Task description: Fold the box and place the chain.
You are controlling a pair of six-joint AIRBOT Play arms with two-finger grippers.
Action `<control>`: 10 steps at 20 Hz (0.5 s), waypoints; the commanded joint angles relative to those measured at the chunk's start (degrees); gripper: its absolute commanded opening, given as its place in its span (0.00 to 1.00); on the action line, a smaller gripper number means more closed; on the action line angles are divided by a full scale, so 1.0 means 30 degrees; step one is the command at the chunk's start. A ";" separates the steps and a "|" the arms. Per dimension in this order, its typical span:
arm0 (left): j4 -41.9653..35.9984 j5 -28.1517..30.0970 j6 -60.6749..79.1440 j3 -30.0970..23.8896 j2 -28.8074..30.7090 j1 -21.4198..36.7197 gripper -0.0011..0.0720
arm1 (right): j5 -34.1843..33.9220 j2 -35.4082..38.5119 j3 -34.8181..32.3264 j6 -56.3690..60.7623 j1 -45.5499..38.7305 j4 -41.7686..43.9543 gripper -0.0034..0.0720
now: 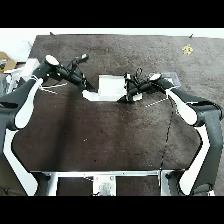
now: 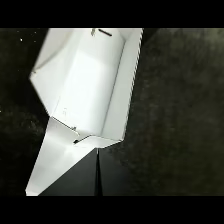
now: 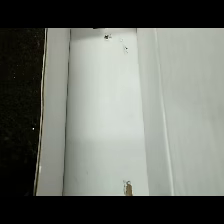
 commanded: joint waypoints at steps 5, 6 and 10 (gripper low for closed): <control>0.5158 0.2863 -1.4819 0.2747 0.0029 0.0437 0.03 | 0.0015 -0.0007 -0.0007 -0.0015 0.0015 -0.0007 0.64; 0.6164 0.2528 -1.5686 0.2747 0.0029 0.0437 0.03 | 0.0007 -0.0007 -0.0007 -0.0015 0.0015 -0.0007 0.64; 0.5195 0.1188 -1.5985 0.2739 0.0029 0.1559 0.03 | 0.0015 -0.0007 -0.0007 -0.0015 0.0015 -0.0007 0.64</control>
